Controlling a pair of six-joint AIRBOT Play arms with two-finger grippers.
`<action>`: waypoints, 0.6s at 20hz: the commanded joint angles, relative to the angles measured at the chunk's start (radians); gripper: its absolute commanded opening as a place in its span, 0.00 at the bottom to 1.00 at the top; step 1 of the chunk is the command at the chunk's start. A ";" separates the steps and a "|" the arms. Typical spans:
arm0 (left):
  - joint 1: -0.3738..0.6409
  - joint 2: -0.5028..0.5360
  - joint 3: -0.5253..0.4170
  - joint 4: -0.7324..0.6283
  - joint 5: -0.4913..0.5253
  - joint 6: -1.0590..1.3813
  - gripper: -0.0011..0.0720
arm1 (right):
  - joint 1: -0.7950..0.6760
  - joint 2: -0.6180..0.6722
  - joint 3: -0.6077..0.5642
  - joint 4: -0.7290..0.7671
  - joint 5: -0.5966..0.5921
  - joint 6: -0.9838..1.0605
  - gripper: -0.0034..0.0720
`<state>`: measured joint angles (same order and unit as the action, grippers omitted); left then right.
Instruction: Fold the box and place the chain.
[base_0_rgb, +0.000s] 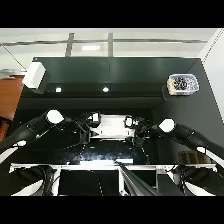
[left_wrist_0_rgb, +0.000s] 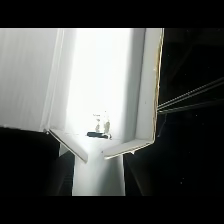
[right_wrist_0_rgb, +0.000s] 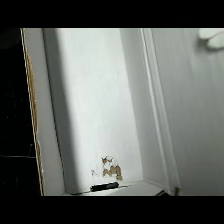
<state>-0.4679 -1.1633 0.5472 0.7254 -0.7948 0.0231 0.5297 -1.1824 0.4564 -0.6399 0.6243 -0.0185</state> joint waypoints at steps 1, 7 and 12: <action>-0.007 0.001 0.003 -0.001 0.010 0.000 0.49 | 0.001 -0.001 0.000 0.000 0.000 0.000 0.50; -0.054 0.000 0.003 -0.001 0.026 0.052 0.21 | 0.001 -0.001 0.000 0.000 0.000 0.000 0.50; -0.071 0.000 0.002 -0.047 0.081 0.052 0.21 | 0.001 -0.001 0.000 0.000 0.000 0.001 0.50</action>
